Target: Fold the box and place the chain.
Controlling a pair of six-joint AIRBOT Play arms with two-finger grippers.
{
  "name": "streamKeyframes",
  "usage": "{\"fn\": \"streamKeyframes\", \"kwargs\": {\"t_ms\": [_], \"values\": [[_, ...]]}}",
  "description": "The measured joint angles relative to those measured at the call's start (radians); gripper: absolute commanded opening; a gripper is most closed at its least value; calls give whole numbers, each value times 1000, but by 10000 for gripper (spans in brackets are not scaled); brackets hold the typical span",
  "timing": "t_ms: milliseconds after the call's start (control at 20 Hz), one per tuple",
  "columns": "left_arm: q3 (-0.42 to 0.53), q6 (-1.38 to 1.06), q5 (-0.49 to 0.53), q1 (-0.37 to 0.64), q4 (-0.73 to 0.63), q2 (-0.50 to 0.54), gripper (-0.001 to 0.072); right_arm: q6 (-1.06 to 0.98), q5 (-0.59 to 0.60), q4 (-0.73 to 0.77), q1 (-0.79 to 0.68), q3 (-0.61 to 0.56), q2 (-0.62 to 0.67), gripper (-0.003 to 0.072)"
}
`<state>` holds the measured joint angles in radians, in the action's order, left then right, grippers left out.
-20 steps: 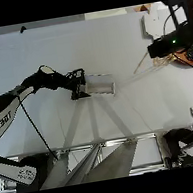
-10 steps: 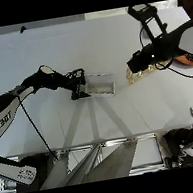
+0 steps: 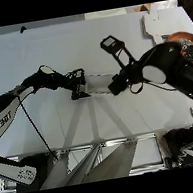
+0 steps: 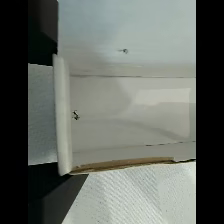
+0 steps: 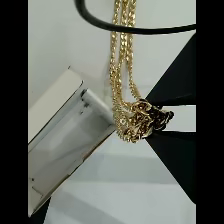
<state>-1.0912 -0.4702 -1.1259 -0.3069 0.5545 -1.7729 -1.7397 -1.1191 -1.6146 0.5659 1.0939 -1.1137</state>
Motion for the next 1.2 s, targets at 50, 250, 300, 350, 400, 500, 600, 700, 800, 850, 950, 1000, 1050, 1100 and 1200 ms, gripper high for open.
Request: {"fn": "streamKeyframes", "kwargs": {"t_ms": [50, 250, 300, 350, 400, 500, 600, 700, 800, 850, 950, 1000, 1050, 1100, 1200], "values": [[0, 0, 0, 0, 0, 0, 335, -18, 48, 3, 9, -29, -2, 8], [0, 0, 0, 0, 0, 0, 335, -69, 238, -5, 28, -90, -50, 9], [0, 0, 0, 0, 0, 0, 335, -75, 280, -7, 30, -97, -72, 9], [0, 0, 0, 0, 0, 0, 335, -80, 319, -8, 31, -101, -94, 9], [0, 0, 0, 0, 0, 0, 335, -86, 353, -10, 32, -105, -119, 9], [0, 0, 0, 0, 0, 0, 335, -90, 393, -11, 34, -109, -168, 9], [0, 0, 0, 0, 0, 0, 335, -93, 414, -11, 34, -111, -214, 9], [0, 0, 0, 0, 0, 0, 335, -94, 430, -11, 34, -113, -246, 11], [0, 0, 0, 0, 0, 0, 335, -96, 444, -11, 34, -113, -264, 50], [0, 0, 0, 0, 0, 0, 335, -96, 446, -11, 34, -113, -270, 161], [0, 0, 0, 0, 0, 0, 335, -96, 451, -10, 34, -113, -275, 238], [0, 0, 0, 0, 0, 0, 335, -96, 451, -7, 34, -113, -274, 239], [0, 0, 0, 0, 0, 0, 335, -96, 448, -4, 34, -113, -267, 239], [0, 0, 0, 0, 0, 0, 335, -96, 448, -3, 34, -113, -256, 239], [0, 0, 0, 0, 0, 0, 335, -94, 437, 1, 34, -113, -220, 239]]}}
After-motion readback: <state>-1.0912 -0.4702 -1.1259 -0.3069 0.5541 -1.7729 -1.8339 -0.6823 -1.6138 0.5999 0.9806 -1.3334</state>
